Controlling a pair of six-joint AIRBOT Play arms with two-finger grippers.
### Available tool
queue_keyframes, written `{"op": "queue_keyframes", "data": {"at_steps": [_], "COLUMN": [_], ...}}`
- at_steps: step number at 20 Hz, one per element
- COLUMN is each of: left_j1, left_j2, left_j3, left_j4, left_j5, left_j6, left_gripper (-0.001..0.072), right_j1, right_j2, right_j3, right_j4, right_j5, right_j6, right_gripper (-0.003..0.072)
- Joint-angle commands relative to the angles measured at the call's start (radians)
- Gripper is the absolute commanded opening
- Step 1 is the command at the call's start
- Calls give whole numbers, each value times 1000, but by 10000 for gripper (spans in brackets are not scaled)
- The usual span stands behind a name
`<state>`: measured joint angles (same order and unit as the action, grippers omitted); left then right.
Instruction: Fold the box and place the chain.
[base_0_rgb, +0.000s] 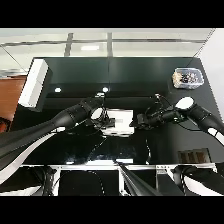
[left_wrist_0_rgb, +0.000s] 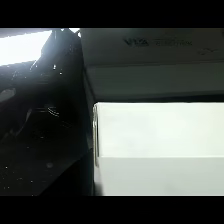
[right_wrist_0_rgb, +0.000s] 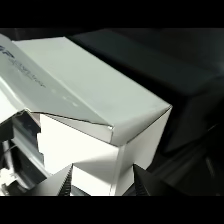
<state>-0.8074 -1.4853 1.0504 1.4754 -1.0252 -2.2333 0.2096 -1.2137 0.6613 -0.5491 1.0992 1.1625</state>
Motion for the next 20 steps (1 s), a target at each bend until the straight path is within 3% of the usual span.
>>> {"op": "queue_keyframes", "data": {"at_steps": [1, 6, 11, 15, 16, 17, 20], "left_j1": [1, 1, 1, 1, 1, 1, 1], "left_j2": [0, 0, 0, 0, 0, 0, 0], "left_j3": [0, 0, 0, 0, 0, 0, 0], "left_j4": [0, 1, 1, 1, 1, 1, 1], "left_j5": [-1, 0, 1, 0, 0, 0, -1], "left_j6": [0, 0, 0, 0, 0, 0, 0], "left_gripper": [31, 31, 31, 31, 31, 31, 31], "right_j1": [35, 216, 339, 408, 421, 433, 466], "right_j2": [0, -2, -49, -98, -111, -123, -140], "right_j3": [28, 139, 217, 262, 274, 286, 310], "right_j4": [-66, -378, -568, -700, -726, -759, -874], "right_j5": [-41, -121, -117, -68, -53, -38, 10], "right_j6": [72, 411, 685, 845, 871, 896, 1010], "right_gripper": [422, 421, 421, 421, 408, 340, 340]}}
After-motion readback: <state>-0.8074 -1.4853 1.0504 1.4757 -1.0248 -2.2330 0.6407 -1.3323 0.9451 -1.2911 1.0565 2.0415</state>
